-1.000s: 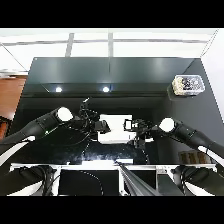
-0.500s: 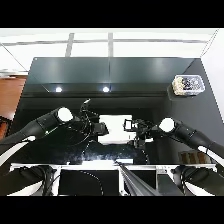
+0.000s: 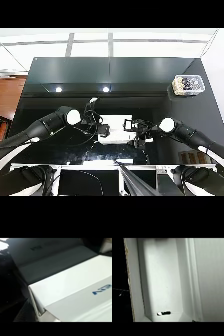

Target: Fold the box and place the chain.

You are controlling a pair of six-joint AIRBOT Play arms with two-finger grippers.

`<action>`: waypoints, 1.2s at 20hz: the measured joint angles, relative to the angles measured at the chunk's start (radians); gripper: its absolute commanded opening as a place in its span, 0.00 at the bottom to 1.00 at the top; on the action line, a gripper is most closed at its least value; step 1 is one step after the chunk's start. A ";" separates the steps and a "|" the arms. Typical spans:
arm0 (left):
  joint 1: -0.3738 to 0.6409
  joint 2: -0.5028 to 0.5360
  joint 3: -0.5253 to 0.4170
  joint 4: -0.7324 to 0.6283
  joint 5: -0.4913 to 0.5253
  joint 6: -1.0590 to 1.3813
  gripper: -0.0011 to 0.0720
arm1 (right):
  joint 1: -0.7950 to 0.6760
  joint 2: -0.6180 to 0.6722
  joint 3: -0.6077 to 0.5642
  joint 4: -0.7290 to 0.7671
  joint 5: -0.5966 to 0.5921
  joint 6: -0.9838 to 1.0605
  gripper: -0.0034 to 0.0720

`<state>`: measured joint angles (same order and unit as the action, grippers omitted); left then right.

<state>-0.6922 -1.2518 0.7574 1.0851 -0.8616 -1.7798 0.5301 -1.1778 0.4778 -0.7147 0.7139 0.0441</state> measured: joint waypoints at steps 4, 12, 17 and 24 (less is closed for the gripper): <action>-0.014 0.000 0.014 0.055 -0.039 -0.080 0.64 | 0.000 0.000 0.000 0.000 0.000 0.000 0.22; -0.086 0.000 0.039 0.159 -0.092 -0.270 0.64 | 0.000 0.000 0.000 0.000 0.000 0.000 0.22; -0.138 -0.001 0.069 0.213 -0.093 -0.408 0.43 | 0.000 0.000 0.000 0.000 0.000 0.000 0.22; -0.163 -0.067 0.151 0.277 -0.173 -0.505 0.39 | 0.000 0.000 0.000 0.000 0.001 0.000 0.22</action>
<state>-0.8555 -1.3190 0.9085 1.3621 -1.0348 -2.2852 0.5301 -1.1778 0.4778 -0.7143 0.7151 0.0441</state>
